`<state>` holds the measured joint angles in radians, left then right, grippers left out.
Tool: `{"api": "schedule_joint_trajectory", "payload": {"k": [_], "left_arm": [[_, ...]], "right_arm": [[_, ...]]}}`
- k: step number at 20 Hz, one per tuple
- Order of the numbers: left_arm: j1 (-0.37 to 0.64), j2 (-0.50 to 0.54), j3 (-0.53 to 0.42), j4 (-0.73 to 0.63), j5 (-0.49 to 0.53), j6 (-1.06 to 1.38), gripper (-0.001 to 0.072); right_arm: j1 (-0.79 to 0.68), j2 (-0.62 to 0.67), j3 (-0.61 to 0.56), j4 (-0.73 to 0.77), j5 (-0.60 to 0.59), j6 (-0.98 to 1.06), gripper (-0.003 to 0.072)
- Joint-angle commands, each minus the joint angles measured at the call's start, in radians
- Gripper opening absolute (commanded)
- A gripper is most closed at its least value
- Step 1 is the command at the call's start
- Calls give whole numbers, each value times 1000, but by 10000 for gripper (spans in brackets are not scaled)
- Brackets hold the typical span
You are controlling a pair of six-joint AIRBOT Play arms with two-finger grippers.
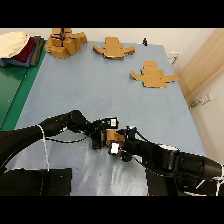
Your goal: Fold the box.
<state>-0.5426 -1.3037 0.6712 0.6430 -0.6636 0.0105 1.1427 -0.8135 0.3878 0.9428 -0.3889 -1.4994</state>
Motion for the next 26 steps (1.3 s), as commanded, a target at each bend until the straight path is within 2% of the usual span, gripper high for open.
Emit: {"api": "schedule_joint_trajectory", "payload": {"k": [1,6,7,8,9,12,13,14,15,26], "left_arm": [[0,1,1,0,0,0,517],[0,1,1,0,0,0,517],[0,1,1,0,0,0,517],[0,1,1,0,0,0,517],[0,1,1,0,0,0,517],[0,1,1,0,0,0,517],[0,1,1,0,0,0,517],[0,1,1,0,0,0,517],[0,1,1,0,0,0,516],[0,1,1,0,0,0,517]], "right_arm": [[0,-18,-1,1,7,-1,587],[0,-22,-1,0,4,-1,587],[0,-22,-1,-2,2,-2,547],[0,-22,-1,-5,-1,-2,424],[0,-21,-1,-7,-1,-2,382],[0,-19,0,-7,-1,-1,365],[0,-16,0,-7,-1,-1,334],[0,-9,0,-6,-1,-1,241],[0,0,0,-6,-1,-1,217],[0,61,0,1,-10,-1,216]]}}
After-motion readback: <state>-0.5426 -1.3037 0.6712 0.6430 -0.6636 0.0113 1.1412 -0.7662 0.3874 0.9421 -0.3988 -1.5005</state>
